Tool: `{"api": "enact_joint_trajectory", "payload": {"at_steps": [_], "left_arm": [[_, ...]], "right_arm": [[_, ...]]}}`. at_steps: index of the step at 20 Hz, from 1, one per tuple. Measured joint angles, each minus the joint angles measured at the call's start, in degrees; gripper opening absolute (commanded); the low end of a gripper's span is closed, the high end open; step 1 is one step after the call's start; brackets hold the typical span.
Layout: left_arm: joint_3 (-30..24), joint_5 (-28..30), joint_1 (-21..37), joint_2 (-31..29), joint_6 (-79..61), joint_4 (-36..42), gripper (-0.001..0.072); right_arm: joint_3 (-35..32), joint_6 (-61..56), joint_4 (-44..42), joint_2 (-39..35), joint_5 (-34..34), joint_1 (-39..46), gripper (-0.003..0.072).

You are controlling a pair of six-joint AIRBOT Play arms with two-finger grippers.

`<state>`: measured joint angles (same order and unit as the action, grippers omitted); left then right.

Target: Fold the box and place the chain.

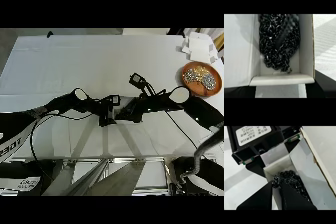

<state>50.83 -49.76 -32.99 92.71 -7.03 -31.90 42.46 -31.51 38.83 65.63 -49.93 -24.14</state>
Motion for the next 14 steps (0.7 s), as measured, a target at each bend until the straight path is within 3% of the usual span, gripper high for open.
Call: {"api": "enact_joint_trajectory", "payload": {"at_steps": [2,3,4,8,10,12,14], "left_arm": [[0.00,-0.02,0.00,0.00,0.02,0.00,0.0272],[0.00,-0.02,0.00,0.00,0.02,0.00,0.0272],[0.00,-0.02,0.00,0.00,0.00,0.00,0.0272],[0.00,-0.02,0.00,0.00,0.02,0.00,0.0272],[0.00,0.00,0.00,0.00,0.02,0.00,0.0272],[0.00,-0.02,0.00,0.00,0.02,0.00,0.0272],[0.00,-0.02,0.00,0.00,0.00,0.00,0.0272]], "right_arm": [[0.00,-0.33,0.09,0.90,-0.04,-0.07,0.0093],[0.00,-0.70,0.13,1.29,-0.07,-0.09,0.0159],[0.00,-0.96,0.13,1.64,-0.09,-0.09,0.0178],[0.00,-1.49,0.15,2.36,-0.13,-0.09,0.0176],[0.00,-1.53,0.20,2.10,-0.22,-0.09,0.0144],[0.04,-1.62,0.39,0.76,-0.42,-0.09,0.0054],[0.17,-1.66,1.36,-1.44,-0.74,-0.09,0.0033]]}}
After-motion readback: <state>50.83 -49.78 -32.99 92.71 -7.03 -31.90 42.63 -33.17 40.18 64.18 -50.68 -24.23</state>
